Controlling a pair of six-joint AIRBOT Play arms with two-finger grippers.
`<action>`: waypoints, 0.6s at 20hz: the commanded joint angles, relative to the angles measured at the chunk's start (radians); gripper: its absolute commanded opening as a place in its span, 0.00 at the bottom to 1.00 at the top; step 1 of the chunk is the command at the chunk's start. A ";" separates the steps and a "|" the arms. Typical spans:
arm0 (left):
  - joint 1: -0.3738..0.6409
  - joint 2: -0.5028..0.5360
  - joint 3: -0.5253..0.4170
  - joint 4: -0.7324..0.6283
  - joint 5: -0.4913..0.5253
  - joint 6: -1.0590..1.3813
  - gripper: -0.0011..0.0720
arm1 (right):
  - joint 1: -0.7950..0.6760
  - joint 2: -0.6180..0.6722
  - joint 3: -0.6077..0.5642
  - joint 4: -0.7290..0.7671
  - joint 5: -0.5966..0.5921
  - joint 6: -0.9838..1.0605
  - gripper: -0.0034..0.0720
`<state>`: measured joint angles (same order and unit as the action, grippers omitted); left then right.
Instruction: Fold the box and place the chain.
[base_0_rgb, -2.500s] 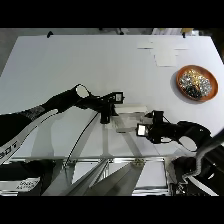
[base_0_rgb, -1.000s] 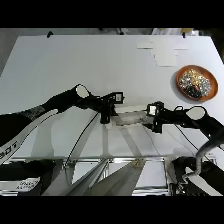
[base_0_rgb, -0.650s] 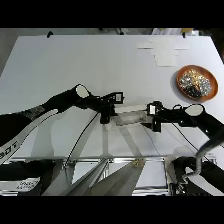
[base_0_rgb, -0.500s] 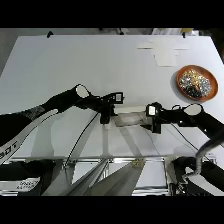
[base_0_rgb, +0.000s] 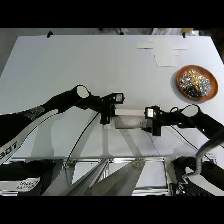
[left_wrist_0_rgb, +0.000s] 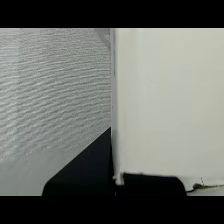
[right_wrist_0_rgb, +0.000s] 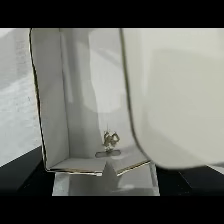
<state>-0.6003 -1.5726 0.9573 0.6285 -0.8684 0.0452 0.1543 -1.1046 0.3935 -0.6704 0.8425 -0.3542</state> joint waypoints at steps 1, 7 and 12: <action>0.000 0.000 0.000 0.000 0.001 -0.001 0.03 | 0.031 -0.022 -0.001 0.002 -0.029 0.005 0.82; 0.000 0.000 0.000 0.000 0.001 -0.001 0.03 | 0.038 -0.048 -0.001 0.067 -0.040 -0.036 0.82; 0.000 0.000 0.000 0.000 0.001 -0.001 0.03 | 0.038 -0.082 -0.001 0.068 -0.043 -0.048 0.79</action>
<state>-0.6003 -1.5726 0.9573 0.6289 -0.8696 0.0441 0.1909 -1.1709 0.3927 -0.6113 0.8013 -0.3912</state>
